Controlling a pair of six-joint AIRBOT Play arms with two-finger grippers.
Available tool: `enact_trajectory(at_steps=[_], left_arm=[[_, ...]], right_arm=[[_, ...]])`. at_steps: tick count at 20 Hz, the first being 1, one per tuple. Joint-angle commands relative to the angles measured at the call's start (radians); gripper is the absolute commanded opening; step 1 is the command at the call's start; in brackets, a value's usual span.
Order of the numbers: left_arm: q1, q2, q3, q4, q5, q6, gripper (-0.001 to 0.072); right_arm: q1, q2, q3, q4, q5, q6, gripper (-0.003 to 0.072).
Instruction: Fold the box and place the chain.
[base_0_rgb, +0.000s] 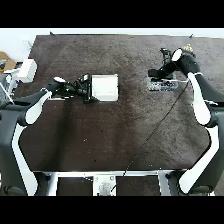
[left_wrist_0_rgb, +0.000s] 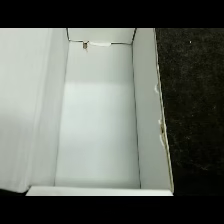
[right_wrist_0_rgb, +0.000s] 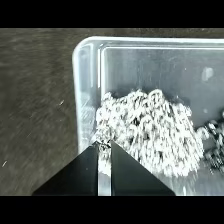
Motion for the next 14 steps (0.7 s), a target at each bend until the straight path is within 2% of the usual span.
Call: enact_trajectory(at_steps=[1,5,8,14], left_arm=[[0.001,0.000,0.000,0.000,0.000,0.000,0.0223],[0.001,0.000,0.000,0.000,0.001,0.000,0.0223],[0.001,0.000,0.000,0.000,0.000,0.000,0.0223],[0.001,0.000,0.000,0.000,0.000,0.000,0.0223]], right_arm=[[0.000,0.110,0.001,0.000,0.045,-0.042,0.0003],[0.012,0.304,0.001,0.001,0.052,-0.073,0.0002],[0.063,0.456,0.001,-0.003,0.005,-0.097,0.0002],[0.259,0.719,0.001,-0.009,-0.303,-0.179,0.0002]])
